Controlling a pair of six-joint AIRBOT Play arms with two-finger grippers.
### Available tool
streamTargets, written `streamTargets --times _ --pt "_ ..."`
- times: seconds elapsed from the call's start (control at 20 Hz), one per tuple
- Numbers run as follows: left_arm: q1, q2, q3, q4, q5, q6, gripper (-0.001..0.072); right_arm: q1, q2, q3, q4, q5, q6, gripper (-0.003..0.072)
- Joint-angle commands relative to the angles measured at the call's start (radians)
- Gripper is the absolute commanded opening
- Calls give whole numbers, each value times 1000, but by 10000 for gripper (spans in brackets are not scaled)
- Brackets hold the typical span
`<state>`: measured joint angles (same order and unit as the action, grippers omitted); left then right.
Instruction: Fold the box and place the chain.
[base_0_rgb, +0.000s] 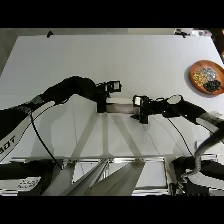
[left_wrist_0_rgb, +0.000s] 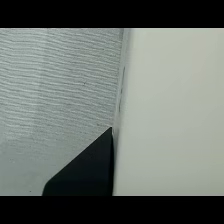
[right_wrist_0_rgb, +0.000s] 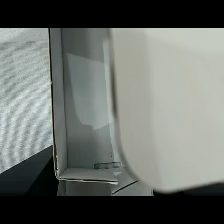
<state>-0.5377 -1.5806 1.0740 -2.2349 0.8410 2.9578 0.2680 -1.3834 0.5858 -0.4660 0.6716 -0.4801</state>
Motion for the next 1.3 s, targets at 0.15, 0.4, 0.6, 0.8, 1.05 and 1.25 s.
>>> streamTargets --times 0.15,0.4,0.6,0.8,1.05,1.25 --pt "0 0 0 0 0 0 16 1 0 0 0 -2 0 320" --pt "0 0 0 0 0 0 16 1 0 0 0 -2 0 320" --pt "0 0 0 0 -3 0 15 1 0 0 0 -2 0 320" --pt "0 0 0 0 -3 0 16 1 0 0 0 -2 0 320" --pt "0 1 0 0 5 0 23 1 0 0 0 -2 0 320" --pt "0 5 0 0 27 -1 298 1 0 0 0 -2 0 320"
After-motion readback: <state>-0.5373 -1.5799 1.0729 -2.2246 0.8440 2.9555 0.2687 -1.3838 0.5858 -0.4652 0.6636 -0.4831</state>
